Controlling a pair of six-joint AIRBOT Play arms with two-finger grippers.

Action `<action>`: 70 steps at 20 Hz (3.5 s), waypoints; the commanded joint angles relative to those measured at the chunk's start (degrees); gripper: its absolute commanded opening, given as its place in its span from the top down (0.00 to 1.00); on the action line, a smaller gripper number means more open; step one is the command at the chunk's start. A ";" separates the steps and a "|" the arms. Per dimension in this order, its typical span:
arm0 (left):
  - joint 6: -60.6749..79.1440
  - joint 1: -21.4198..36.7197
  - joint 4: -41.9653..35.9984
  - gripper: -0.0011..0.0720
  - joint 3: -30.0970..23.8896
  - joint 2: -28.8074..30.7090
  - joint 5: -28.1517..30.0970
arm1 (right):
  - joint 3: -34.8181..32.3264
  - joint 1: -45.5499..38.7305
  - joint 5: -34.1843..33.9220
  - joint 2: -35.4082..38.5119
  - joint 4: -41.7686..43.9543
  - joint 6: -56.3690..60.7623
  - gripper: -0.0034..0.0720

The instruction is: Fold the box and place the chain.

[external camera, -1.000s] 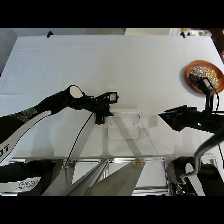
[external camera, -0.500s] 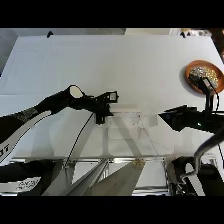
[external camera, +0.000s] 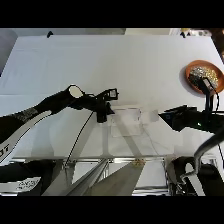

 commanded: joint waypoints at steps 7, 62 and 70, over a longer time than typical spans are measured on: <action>0.02 -0.07 2.23 0.98 -0.02 -0.02 0.15 | 0.04 0.04 -0.07 0.00 -0.04 0.00 0.41; 1.44 0.00 2.32 0.97 -0.02 0.00 -0.26 | -3.54 43.65 -4.74 -11.89 -27.08 -10.47 0.55; 1.44 0.00 2.32 0.97 -0.02 0.00 -0.24 | -14.75 45.40 -27.23 -5.51 -34.60 -12.94 0.03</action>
